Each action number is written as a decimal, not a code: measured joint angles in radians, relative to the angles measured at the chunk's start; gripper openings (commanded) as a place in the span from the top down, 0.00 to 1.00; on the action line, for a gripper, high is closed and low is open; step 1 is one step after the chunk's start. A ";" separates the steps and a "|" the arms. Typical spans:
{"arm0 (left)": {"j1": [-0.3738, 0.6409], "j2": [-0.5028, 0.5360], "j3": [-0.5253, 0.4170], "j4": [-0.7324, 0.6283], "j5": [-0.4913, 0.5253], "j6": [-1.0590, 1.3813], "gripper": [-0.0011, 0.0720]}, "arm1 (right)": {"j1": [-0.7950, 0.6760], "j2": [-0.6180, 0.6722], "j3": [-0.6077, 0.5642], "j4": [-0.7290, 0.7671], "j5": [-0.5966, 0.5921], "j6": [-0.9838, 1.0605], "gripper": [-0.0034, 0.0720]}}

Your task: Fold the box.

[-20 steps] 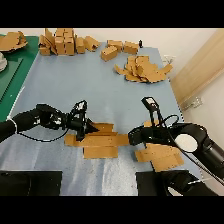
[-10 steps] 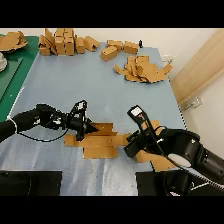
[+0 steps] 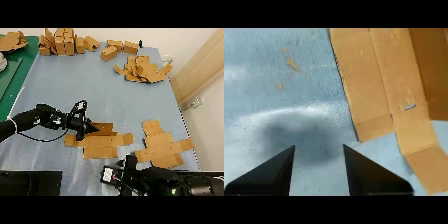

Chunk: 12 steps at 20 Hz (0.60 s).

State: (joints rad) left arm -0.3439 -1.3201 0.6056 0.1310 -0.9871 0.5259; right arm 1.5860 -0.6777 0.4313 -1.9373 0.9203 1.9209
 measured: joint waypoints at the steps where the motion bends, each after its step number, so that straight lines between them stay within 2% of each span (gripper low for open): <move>1: 0.000 0.000 0.000 0.000 0.000 0.000 0.97 | 0.005 -0.028 -0.014 -0.051 -0.020 0.004 0.30; 6: 0.000 0.000 0.000 0.000 0.000 0.000 0.97 | -0.060 -0.153 -0.043 -0.181 -0.118 0.013 0.30; 12: 0.000 0.000 0.000 -0.001 0.000 0.000 0.97 | -0.172 -0.254 -0.049 -0.247 -0.240 -0.001 0.30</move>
State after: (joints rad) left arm -0.3439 -1.3201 0.6056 0.1303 -0.9871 0.5262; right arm 1.4143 -0.9314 0.3820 -2.1841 0.6807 1.9202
